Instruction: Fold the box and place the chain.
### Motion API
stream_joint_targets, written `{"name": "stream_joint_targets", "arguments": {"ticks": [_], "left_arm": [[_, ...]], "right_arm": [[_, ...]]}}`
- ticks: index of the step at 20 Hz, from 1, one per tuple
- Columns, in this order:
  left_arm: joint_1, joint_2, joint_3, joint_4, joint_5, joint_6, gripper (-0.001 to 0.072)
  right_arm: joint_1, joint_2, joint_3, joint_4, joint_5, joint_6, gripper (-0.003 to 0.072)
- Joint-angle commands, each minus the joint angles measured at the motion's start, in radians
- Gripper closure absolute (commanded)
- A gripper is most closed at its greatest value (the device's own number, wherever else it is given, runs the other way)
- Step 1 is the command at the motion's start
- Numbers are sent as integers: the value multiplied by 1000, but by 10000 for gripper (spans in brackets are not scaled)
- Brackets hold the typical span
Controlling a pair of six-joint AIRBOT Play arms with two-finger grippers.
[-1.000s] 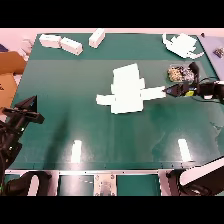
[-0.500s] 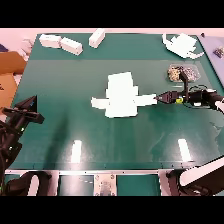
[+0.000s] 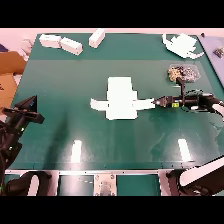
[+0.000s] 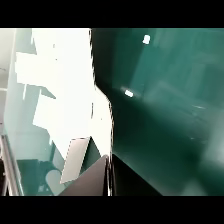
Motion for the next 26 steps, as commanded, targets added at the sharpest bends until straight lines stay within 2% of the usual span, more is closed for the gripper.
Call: {"name": "stream_joint_targets", "arguments": {"ticks": [1,5,13,14,15,16,20,21,22,26], "left_arm": [[0,1,0,-4,-35,0,688],[0,1,0,-4,-69,0,688],[0,1,0,-3,-116,0,689],[0,1,0,-3,-116,0,688],[0,1,0,-3,-115,0,688],[0,1,0,-3,-115,0,688],[0,1,0,-3,-115,0,688],[0,1,0,-3,-115,0,688],[0,1,0,-3,-115,0,688],[0,1,0,-3,-115,0,688]], "right_arm": [[2,0,-3,27,-47,1,680],[13,0,-2,85,-65,-2,680],[52,-1,36,-4,-69,1,676],[51,-1,47,-4,-68,1,652],[51,-1,58,-3,-65,1,498],[51,-1,64,-2,-59,1,400],[52,-2,71,-2,-34,9,373],[52,-2,71,-6,-25,9,282],[52,-2,71,-13,-25,9,250],[63,-9,71,-68,-27,22,250]]}}
